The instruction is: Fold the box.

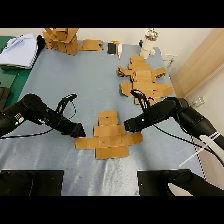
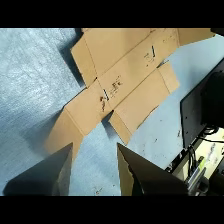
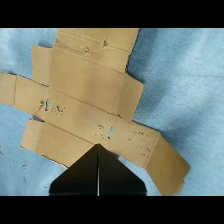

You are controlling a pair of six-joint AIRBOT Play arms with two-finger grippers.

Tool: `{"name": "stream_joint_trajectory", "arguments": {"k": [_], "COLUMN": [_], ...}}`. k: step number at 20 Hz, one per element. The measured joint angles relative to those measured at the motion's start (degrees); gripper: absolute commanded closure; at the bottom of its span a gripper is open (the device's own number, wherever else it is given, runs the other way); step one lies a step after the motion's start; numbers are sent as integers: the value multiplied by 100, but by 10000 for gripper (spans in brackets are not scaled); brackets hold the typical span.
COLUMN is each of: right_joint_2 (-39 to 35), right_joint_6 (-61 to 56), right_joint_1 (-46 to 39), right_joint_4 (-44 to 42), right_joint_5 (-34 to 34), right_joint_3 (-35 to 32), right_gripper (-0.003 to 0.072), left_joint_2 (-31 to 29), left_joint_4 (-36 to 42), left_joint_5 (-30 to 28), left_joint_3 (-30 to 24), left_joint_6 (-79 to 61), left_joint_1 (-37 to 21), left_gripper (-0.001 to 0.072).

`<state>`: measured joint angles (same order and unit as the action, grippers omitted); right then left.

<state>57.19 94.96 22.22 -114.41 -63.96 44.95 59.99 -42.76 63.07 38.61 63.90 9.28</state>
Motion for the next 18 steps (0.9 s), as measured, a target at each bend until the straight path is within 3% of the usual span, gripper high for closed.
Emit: {"name": "stream_joint_trajectory", "arguments": {"k": [8,9,10,11,18], "right_joint_2": [31,39,59,81,146], "right_joint_6": [0,0,0,-7,-776], "right_joint_1": [0,0,0,-2,-859], "right_joint_4": [-4,-55,-107,-125,1460], "right_joint_5": [42,83,109,109,-970], "right_joint_3": [-4,-4,-2,15,752], "right_gripper": [680,627,442,333,323], "left_joint_2": [0,0,0,0,0], "left_joint_4": [17,15,17,17,431], "left_joint_5": [-2,-2,-2,-4,-605], "left_joint_3": [-9,-9,-9,-9,-9], "left_joint_6": [0,0,0,0,-2], "left_joint_1": [0,0,0,0,0], "left_gripper": [302,302,302,302,302]}}
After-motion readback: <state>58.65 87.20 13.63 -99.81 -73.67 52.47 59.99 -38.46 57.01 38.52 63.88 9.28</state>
